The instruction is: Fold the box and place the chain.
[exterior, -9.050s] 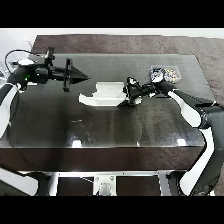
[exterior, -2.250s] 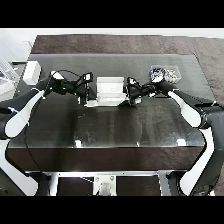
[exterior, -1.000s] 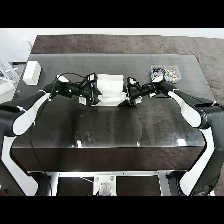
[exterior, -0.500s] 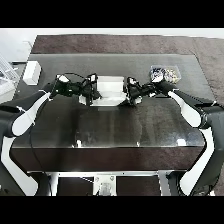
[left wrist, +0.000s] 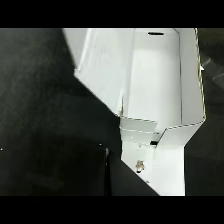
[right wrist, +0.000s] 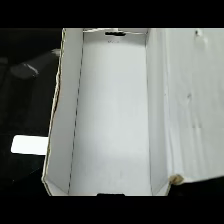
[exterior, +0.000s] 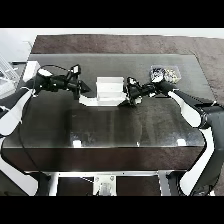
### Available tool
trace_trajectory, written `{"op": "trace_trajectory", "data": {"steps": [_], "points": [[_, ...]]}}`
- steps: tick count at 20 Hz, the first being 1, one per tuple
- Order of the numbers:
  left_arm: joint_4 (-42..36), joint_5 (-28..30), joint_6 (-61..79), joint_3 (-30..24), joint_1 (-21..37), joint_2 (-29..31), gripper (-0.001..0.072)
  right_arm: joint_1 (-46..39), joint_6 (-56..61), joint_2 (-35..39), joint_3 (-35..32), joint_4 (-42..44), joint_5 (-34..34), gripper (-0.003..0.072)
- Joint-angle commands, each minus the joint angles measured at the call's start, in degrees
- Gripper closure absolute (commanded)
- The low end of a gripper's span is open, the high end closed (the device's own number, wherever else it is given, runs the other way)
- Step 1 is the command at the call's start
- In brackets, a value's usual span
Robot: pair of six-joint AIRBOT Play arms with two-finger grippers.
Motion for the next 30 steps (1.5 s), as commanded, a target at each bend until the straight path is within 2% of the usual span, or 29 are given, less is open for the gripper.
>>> {"op": "trace_trajectory", "data": {"steps": [1, 6, 9, 14, 19, 25, 30], "points": [[-3.65, -2.01, -3.82, 0.02, 2.49, 1.27, 0.0691, 0.02, 0.00, -0.02, 0.02, 0.00, 0.00, 0.0102], [-2.84, 1.62, -24.33, -0.02, 2.49, 4.61, 0.0692, 0.02, 0.00, -0.02, 0.02, 0.02, 0.00, 0.0102], [1.68, 4.57, -41.29, -0.04, 3.10, 5.44, 0.0692, 0.02, 0.00, -0.02, 0.02, 0.00, 0.00, 0.0102], [5.46, 4.50, -58.99, -0.15, 5.14, 5.49, 0.0692, 0.02, 0.00, -0.02, 0.02, 0.00, 0.00, 0.0102], [11.04, 2.47, -66.23, -0.48, 5.53, 5.51, 0.0692, 0.02, 0.00, -0.02, 0.02, 0.02, 0.00, 0.0102], [10.54, -0.59, -69.70, -7.32, 8.50, 5.64, 0.0691, 0.02, 0.00, -0.02, 0.02, 0.00, 0.00, 0.0102], [11.47, -3.13, -74.75, -9.77, 9.81, 5.88, 0.0690, 0.02, 0.00, -0.02, 0.02, 0.00, 0.00, 0.0102]]}}
